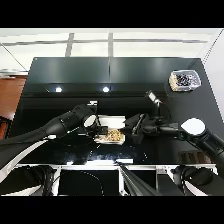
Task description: Fold the box and place the chain.
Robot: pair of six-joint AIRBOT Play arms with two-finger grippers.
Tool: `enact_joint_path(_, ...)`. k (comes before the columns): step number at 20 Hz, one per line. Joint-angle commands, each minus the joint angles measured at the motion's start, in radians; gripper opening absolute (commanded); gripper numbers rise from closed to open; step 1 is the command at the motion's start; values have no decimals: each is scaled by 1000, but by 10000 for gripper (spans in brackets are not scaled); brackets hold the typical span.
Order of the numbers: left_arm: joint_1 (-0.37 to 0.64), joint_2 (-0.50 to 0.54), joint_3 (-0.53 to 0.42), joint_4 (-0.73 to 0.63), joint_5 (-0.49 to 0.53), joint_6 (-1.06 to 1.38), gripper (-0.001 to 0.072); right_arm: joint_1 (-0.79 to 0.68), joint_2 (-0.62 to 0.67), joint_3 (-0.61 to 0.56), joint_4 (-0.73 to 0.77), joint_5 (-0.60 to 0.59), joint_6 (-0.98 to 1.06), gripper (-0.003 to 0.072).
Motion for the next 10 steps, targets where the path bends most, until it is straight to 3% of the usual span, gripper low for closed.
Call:
enact_joint_path(1, 0, 1, 0, -1, -2, -27, 33, -116, 5, 5, 26, 105, 47, 517)
enact_joint_path(5, 0, 16, 19, 5, 0, -84, 35, -274, 5, 5, 14, 262, 47, 517)
enact_joint_path(6, 1, 18, 34, 8, -2, -83, 72, -297, 5, 5, 12, 273, 47, 517)
enact_joint_path(8, 1, 18, 53, 3, -4, -83, 378, -318, 5, 5, 10, 271, 47, 517)
enact_joint_path(10, 0, 18, 71, -18, -14, -79, 404, -319, 5, 5, 10, 268, 47, 517)
